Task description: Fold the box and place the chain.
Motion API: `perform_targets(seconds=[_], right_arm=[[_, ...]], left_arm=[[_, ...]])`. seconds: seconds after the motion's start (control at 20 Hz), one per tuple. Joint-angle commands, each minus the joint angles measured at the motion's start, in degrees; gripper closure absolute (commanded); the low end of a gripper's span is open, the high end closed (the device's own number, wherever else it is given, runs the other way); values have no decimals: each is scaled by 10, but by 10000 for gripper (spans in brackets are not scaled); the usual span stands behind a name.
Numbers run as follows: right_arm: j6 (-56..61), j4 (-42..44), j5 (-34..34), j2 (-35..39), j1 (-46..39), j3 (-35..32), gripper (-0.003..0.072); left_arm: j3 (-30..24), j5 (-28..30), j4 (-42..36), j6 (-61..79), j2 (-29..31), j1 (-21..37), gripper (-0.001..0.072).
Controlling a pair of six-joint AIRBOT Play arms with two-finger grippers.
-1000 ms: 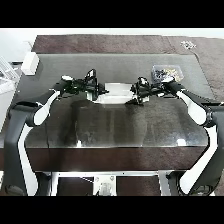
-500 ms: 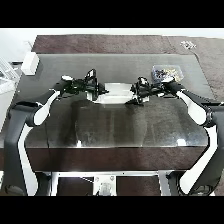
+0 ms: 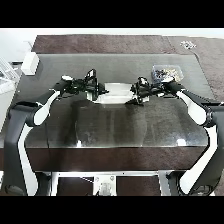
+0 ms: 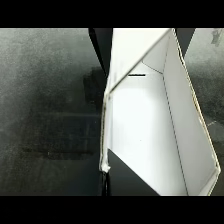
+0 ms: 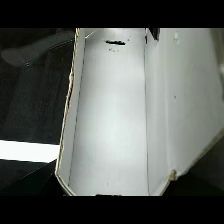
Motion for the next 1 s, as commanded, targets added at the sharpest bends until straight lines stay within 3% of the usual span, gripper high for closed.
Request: perform_targets(seconds=[0.0,0.7,0.75,0.8,0.85,0.95], right_arm=[[0,0,0,0,0,0,104],[0,0,0,0,0,0,104],[0,0,0,0,0,0,104],[0,0,0,0,0,0,104],[0,0,0,0,0,0,104],[0,0,0,0,0,0,104]], left_arm=[[0,0,0,0,0,0,687],[0,-5,-6,0,0,0,675],[0,-3,-14,0,0,0,359],[0,-6,-27,-3,1,0,91],[1,-13,-40,-3,1,0,125],[3,-19,-65,-3,4,0,126]])
